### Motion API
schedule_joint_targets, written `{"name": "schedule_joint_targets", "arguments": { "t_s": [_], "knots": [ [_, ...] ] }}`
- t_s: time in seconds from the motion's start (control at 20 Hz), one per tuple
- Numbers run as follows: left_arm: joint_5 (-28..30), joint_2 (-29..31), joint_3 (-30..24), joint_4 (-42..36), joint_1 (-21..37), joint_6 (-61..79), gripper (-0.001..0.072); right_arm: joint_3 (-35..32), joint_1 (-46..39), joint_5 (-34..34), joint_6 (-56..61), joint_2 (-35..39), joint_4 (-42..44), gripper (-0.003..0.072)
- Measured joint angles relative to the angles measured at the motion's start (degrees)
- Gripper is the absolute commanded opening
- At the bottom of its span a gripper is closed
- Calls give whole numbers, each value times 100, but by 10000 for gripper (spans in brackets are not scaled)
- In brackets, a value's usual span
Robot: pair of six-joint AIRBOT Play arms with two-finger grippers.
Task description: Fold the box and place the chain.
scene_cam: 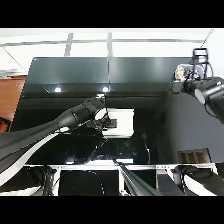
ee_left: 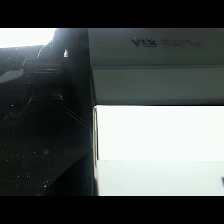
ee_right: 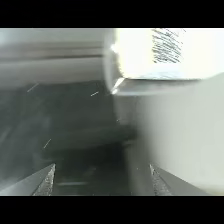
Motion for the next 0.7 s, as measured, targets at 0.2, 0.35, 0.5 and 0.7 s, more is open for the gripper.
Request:
{"name": "schedule_joint_targets", "arguments": {
  "t_s": [0.2,0.35,0.5,0.7],
  "knots": [
    [2,0,0,0,0,-2,27,1316,-1189,-240,39,-1528,1423,700],
    [4,0,0,0,0,-2,27,3263,-1600,824,396,-2938,2050,532],
    [4,0,0,0,0,-2,27,4905,-1818,1853,999,-4070,2465,532],
    [4,0,0,0,0,-2,27,5860,-2002,2212,1582,-4804,2977,532]
  ]
}}
